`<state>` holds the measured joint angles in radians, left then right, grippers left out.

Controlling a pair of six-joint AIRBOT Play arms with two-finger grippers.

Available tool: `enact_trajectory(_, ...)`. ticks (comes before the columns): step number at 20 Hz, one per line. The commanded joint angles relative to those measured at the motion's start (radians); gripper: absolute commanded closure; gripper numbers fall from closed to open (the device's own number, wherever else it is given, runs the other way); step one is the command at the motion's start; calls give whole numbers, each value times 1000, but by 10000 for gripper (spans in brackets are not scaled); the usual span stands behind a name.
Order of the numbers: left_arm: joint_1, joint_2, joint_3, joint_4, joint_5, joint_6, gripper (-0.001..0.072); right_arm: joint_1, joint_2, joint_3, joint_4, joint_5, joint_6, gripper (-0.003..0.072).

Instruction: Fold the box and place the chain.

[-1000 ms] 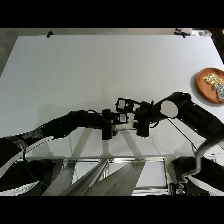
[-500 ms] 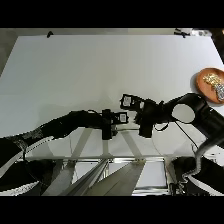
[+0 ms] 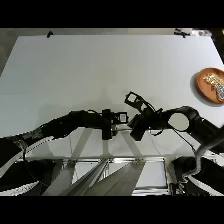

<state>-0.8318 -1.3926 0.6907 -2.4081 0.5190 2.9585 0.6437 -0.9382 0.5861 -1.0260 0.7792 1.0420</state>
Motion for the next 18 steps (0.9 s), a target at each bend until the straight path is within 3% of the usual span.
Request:
enact_trajectory(1, 1, 0, 0, 0, 0, 0, 436, 0, 1, -113, 93, -214, 80, 671)
enact_trajectory(6, 1, 0, 0, 0, 0, 0, 436, 0, 1, -134, 91, -233, 78, 671)
enact_trajectory(13, 1, 0, 0, 0, 0, 0, 436, 0, 1, -136, 5, -58, 33, 671)
enact_trajectory(18, 1, 0, 0, 0, 0, 0, 436, 0, 4, -185, 10, -121, 28, 670)
